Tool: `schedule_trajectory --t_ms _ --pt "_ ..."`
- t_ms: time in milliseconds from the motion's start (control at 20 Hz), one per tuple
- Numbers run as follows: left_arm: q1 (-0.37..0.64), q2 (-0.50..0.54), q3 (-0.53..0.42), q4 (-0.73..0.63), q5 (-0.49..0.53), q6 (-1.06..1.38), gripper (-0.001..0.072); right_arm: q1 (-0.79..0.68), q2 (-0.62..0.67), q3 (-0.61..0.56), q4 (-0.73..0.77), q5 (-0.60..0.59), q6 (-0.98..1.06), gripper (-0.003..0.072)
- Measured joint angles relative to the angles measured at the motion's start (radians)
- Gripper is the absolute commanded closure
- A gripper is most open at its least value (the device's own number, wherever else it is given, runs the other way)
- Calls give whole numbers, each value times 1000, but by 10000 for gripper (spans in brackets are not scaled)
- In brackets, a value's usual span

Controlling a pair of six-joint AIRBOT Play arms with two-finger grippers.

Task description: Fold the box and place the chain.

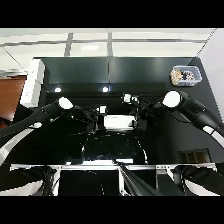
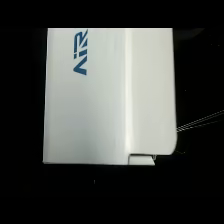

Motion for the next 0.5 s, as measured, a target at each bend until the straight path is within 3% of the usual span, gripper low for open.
schedule_trajectory --t_ms 500 --pt "0 0 0 0 -2 0 356 2 0 0 -13 13 42 271"
